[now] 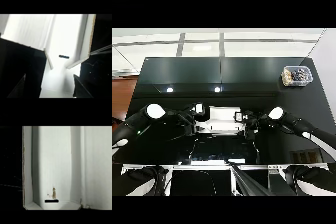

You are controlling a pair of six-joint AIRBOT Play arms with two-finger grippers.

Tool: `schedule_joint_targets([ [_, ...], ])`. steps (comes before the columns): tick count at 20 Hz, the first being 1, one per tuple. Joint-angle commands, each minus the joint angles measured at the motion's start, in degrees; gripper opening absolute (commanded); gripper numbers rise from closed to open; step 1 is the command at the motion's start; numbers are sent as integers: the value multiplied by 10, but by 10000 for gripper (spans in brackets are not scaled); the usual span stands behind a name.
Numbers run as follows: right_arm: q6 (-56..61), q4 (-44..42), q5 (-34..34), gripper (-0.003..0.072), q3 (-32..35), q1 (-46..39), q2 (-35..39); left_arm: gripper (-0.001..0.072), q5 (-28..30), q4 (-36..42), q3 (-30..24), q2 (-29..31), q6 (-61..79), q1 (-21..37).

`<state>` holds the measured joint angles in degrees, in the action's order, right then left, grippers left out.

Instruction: Fold the box and place the chain.

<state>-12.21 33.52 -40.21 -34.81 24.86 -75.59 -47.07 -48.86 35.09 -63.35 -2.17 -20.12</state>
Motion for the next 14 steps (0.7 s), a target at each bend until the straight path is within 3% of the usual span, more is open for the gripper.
schedule_joint_targets([
  [1, 0, 0, 0, 128, 0, 0, 0, 708, -14, -12, 22, -40, 5, -15],
  [7, 0, 0, 0, 127, 0, 0, 0, 655, 5, -12, 23, -49, 5, -68],
  [9, 0, 0, 0, 128, 0, 0, 0, 395, 5, -17, 23, -54, 5, -68],
  [10, 0, 0, 0, 128, 0, 0, 0, 355, 5, -21, 23, -56, 5, -68],
  [14, 0, 0, 0, 127, 0, 0, 0, 352, 5, -30, 23, -57, 5, -68],
])
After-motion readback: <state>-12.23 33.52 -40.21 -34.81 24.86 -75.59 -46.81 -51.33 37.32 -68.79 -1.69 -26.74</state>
